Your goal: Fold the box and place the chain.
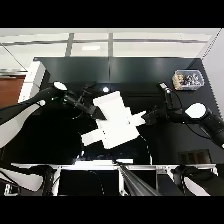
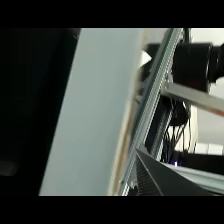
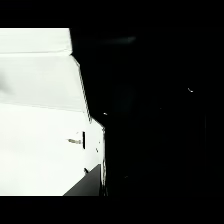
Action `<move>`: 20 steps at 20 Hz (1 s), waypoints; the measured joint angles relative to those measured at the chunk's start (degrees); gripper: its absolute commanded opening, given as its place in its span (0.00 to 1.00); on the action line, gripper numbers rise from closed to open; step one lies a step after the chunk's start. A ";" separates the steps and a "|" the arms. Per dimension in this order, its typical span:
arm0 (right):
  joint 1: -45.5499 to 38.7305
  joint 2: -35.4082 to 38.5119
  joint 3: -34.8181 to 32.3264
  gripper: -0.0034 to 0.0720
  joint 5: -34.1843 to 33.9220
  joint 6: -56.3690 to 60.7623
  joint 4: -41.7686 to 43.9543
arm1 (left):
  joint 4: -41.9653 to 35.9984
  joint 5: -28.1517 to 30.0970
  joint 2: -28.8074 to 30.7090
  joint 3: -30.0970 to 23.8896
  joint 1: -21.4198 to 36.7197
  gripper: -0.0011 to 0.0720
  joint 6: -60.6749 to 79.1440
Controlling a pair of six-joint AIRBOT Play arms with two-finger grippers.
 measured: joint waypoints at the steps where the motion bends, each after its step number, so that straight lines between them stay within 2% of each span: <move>1: 0.00 0.00 0.00 0.07 0.15 0.07 -0.13 | 0.70 -1.09 -0.72 0.66 -0.35 0.69 0.17; 3: 0.00 0.00 0.00 0.07 0.33 0.28 -0.52 | 1.79 -2.21 -1.81 1.53 -1.49 0.68 0.33; 4: 0.00 0.00 0.00 0.07 0.35 0.35 -0.55 | 2.47 -2.34 -2.14 1.79 -2.16 0.60 0.33; 8: 0.00 0.00 0.00 0.07 0.46 0.52 -0.85 | 4.57 -0.42 -2.82 2.40 -4.74 0.09 0.02; 9: 0.00 0.00 0.00 0.08 0.42 0.55 -0.94 | 4.81 0.13 -2.91 2.45 -5.14 0.06 -0.04; 10: 0.00 0.00 0.02 0.27 0.42 0.59 -1.36 | 4.96 0.15 -2.97 2.51 -5.38 0.05 0.09; 11: 0.00 0.00 0.11 0.77 0.42 0.76 -2.12 | 5.01 0.07 -2.97 2.58 -5.62 0.05 0.11; 12: -0.13 0.00 0.35 0.98 0.52 0.74 -3.50 | 5.57 0.13 -2.91 2.75 -5.77 0.05 0.13; 16: -1.66 1.14 5.27 0.98 5.31 -1.70 -15.30 | 9.25 0.04 -0.11 3.76 -6.23 0.05 0.20; 18: -2.14 3.08 8.63 0.98 7.91 -4.17 -22.18 | 12.02 -0.17 3.48 3.82 -6.99 0.05 0.90; 20: -2.40 5.11 10.62 0.98 9.53 -6.71 -26.47 | 15.52 2.51 7.96 3.21 -8.52 0.05 2.82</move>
